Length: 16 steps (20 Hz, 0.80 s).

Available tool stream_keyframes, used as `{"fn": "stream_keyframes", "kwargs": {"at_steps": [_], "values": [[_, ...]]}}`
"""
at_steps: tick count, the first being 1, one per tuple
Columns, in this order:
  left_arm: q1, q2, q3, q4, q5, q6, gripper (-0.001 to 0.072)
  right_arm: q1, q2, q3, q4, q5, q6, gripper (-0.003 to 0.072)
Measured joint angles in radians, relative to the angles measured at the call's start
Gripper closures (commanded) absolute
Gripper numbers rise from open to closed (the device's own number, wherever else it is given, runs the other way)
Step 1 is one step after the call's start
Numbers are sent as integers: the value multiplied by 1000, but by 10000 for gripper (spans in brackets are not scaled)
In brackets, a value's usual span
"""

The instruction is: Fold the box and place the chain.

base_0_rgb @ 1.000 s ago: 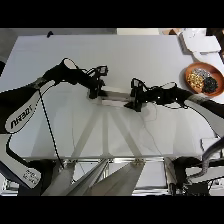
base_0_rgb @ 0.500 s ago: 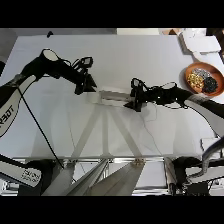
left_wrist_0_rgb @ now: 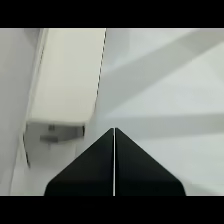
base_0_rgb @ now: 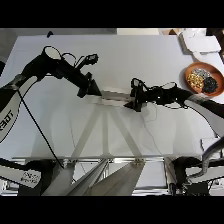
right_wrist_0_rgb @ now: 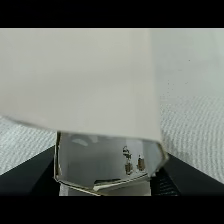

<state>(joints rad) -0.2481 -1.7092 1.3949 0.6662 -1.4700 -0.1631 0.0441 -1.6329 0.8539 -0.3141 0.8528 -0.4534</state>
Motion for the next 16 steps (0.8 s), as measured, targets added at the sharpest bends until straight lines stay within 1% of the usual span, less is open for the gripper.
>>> {"fn": "stream_keyframes", "kwargs": {"at_steps": [3,6,8,11,14,16], "values": [[-16,-19,0,-83,151,-38,705,0,0,0,0,0,0,244],[-21,-47,0,-120,333,-135,705,0,0,0,0,0,0,244],[-24,-76,0,-135,419,-201,705,0,0,0,0,0,0,244],[-26,-119,0,-143,467,-269,705,0,0,0,1,0,0,244],[-26,-134,0,-146,464,-308,705,0,0,0,1,0,0,244],[-23,-127,0,-138,443,-320,705,0,0,0,0,0,-1,244]]}}
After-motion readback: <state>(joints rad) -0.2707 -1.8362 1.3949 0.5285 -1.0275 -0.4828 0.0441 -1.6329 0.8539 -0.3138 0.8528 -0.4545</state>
